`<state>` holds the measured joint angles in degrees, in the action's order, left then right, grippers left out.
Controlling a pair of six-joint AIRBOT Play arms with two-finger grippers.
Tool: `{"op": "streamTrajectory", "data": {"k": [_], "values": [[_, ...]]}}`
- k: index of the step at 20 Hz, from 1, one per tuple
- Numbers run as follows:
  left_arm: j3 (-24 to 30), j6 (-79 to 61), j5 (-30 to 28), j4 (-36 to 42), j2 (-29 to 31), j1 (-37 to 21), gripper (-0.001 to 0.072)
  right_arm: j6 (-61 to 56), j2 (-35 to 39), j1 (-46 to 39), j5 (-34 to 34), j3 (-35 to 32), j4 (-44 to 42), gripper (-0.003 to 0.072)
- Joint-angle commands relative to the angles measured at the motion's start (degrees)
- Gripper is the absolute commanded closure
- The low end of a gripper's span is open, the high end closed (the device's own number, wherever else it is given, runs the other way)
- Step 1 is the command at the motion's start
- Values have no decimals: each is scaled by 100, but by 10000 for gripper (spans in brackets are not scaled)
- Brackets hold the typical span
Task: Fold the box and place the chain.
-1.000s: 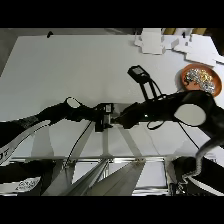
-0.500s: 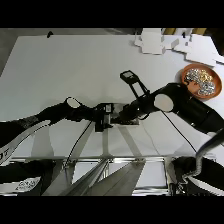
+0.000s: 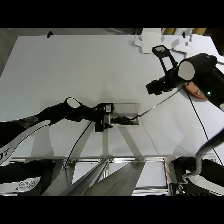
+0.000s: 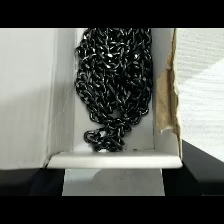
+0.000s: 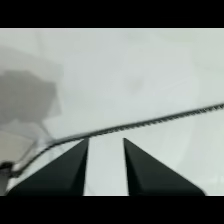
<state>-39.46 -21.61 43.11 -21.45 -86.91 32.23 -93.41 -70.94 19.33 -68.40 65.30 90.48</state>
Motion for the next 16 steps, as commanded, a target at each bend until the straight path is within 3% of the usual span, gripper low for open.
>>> {"op": "streamTrajectory", "data": {"k": [1, 6, 15, 16], "values": [[2, -2, -2, 0, 4, 0, 557, -238, -422, -538, 26, -264, 210, 303], [2, -2, -2, 0, 4, 0, 557, -420, -732, -577, 675, -981, 208, 296], [2, -2, -2, 0, 4, 0, 557, -732, -1322, -577, 933, -997, 210, 308], [2, -2, 0, 0, 4, 0, 557, -732, -1366, -575, 933, -997, 208, 364]]}}
